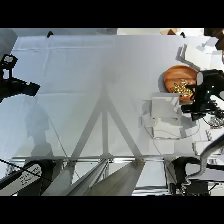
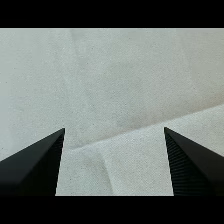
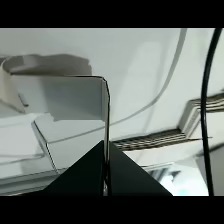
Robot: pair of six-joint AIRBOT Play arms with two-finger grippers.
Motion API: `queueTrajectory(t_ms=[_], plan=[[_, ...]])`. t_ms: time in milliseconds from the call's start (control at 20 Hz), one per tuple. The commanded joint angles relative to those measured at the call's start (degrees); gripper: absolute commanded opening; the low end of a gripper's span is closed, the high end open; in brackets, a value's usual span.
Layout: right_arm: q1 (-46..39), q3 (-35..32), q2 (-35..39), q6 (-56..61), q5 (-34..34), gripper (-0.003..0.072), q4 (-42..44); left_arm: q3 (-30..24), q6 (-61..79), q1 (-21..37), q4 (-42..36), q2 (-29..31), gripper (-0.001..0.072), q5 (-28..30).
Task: Fold the box and place the chain.
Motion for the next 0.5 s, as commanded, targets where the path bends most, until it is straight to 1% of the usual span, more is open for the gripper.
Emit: queueTrajectory(t_ms=[0, 100, 150, 300, 450], plan=[[0.0, -0.02, 5.92, -9.09, -1.95, 0.0007, 11.56, 0.02, 0.02, 0.02, 0.0, -0.02, 0.0698, 0.02], [0.0, -0.02, 9.29, -16.24, -2.32, 0.0007, 18.97, 0.02, 0.02, 0.02, 0.02, -0.02, 0.0698, 0.02], [0.0, -0.02, 10.69, -17.38, -3.91, 0.0006, 21.46, 0.02, 0.02, 0.02, 0.0, -0.02, 0.0698, 0.02], [0.22, -1.42, 13.97, -20.94, -11.61, 0.0006, 30.6, 0.02, 0.02, 0.02, 0.02, -0.02, 0.0698, 0.02], [4.57, -6.45, 16.24, -24.17, -19.04, 0.0006, 33.48, 0.02, 0.02, 0.02, 0.02, -0.02, 0.0698, 0.02]])
